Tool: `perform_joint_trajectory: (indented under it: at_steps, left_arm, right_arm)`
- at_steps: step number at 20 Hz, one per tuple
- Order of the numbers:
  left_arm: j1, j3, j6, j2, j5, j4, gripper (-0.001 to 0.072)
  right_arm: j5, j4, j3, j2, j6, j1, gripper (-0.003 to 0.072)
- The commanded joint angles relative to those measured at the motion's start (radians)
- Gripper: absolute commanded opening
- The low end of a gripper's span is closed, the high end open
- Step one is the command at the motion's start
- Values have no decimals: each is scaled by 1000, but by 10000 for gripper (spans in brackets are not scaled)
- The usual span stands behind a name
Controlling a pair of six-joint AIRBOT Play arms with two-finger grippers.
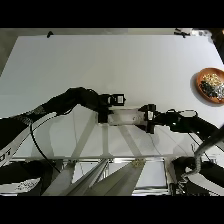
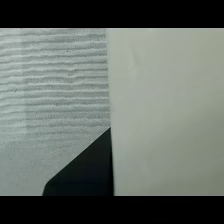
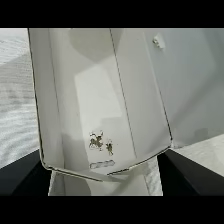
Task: Fold the box and place the chain.
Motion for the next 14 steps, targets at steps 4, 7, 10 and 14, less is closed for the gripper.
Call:
perform_joint_trajectory:
  at_steps: [4,7,10,14]
  left_arm:
    - [0,-1,0,-1,-1,0,10]
    - [0,-1,0,-1,0,0,10]
    - [0,-1,0,-1,0,0,10]
    - [0,-1,0,-1,0,0,10]
  right_arm:
    - [51,7,39,-58,-13,0,664]
    - [83,-4,45,-88,30,0,664]
    - [83,-43,45,-92,71,0,664]
    - [89,-49,45,-92,77,0,663]
